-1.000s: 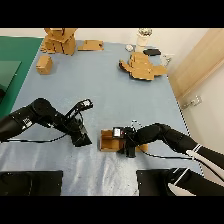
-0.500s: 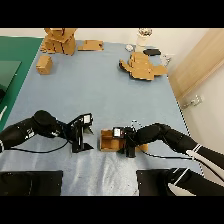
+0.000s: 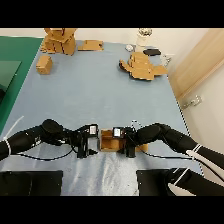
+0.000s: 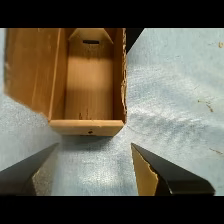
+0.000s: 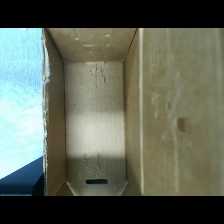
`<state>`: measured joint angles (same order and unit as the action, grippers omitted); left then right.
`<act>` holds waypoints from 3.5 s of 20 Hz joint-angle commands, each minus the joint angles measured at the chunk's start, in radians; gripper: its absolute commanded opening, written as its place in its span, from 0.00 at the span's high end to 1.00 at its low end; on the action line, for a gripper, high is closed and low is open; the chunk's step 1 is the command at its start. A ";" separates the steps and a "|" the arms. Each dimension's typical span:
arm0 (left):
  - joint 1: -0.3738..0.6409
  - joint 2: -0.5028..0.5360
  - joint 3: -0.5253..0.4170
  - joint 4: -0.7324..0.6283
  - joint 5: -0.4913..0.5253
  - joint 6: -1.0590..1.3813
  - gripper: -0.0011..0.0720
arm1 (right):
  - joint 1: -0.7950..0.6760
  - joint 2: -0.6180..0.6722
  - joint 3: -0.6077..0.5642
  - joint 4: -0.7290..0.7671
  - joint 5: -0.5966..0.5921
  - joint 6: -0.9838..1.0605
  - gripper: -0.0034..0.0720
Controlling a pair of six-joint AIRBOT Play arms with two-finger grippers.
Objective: Fold the box.
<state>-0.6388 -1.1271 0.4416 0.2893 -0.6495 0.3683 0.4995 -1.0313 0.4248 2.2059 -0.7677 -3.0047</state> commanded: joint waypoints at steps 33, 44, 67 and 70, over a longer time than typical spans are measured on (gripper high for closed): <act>-0.111 -0.083 0.064 -0.072 0.093 0.016 0.03 | 0.000 0.000 0.000 0.000 0.000 0.000 0.16; -0.123 -0.084 0.064 -0.072 0.119 0.013 0.03 | 0.000 0.000 0.000 0.000 0.000 0.000 0.16; -0.141 -0.105 0.086 0.039 0.144 -0.055 0.03 | 0.000 0.000 0.000 0.000 0.000 0.000 0.16; -0.141 -0.108 0.089 0.040 0.143 -0.055 0.03 | 0.000 0.000 0.000 0.000 0.000 0.000 0.16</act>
<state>-0.7784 -1.2301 0.5255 0.3283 -0.5076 0.3138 0.4999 -1.0309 0.4248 2.2059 -0.7673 -3.0047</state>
